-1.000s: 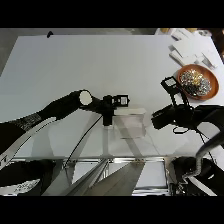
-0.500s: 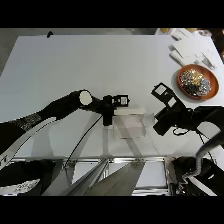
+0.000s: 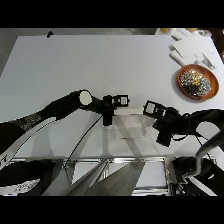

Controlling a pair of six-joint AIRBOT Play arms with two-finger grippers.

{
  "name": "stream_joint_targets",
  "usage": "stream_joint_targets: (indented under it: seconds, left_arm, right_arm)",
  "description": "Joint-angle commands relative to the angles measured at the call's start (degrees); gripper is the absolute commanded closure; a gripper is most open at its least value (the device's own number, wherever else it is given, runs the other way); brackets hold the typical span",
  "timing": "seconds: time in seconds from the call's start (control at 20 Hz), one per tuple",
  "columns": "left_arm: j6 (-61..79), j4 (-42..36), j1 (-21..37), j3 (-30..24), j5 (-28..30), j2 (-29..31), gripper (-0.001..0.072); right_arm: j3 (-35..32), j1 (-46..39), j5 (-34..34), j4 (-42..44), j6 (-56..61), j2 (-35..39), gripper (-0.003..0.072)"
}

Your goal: Fold the box and place the chain.

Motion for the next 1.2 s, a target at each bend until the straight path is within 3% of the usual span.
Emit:
stream_joint_targets:
  seconds: [0.0, 0.15, 0.2, 0.3, 0.35, 0.8, 1.15]
  left_arm:
    - [0.0, 0.0, 0.0, 0.0, 0.0, 0.0, 0.0699]
    - [0.0, 0.0, 0.0, 0.0, 0.0, 0.0, 0.0699]
    - [0.0, 0.0, 0.0, 0.0, 0.0, 0.0, 0.0699]
    - [0.0, 0.0, 0.0, 0.0, 0.0, 0.0, 0.0699]
    - [0.0, 0.0, 0.0, 0.0, 0.0, 0.0, 0.0699]
    - [0.0, 0.0, 0.0, 0.0, -0.2, 0.0, 0.0699]
    - [0.0, 0.0, 0.0, 0.0, -0.2, 0.0, 0.0699]
  right_arm:
    - [-4.1, 1.9, -3.5, 2.6, -5.2, -0.3, 0.067]
    - [-8.5, 7.1, -9.0, 2.2, -14.8, 1.0, 0.0668]
    - [-10.0, 8.7, -10.9, 1.7, -19.0, 2.1, 0.0576]
    - [-13.4, 10.3, -18.5, 1.8, -21.4, 3.6, 0.0104]
    - [-15.1, 10.3, -22.3, 1.7, -21.7, 3.9, 0.0039]
    - [-23.9, 10.3, -33.6, 0.4, -24.8, 3.9, -0.0003]
    - [-23.7, 10.3, -37.6, -3.0, -24.5, 0.7, -0.0002]
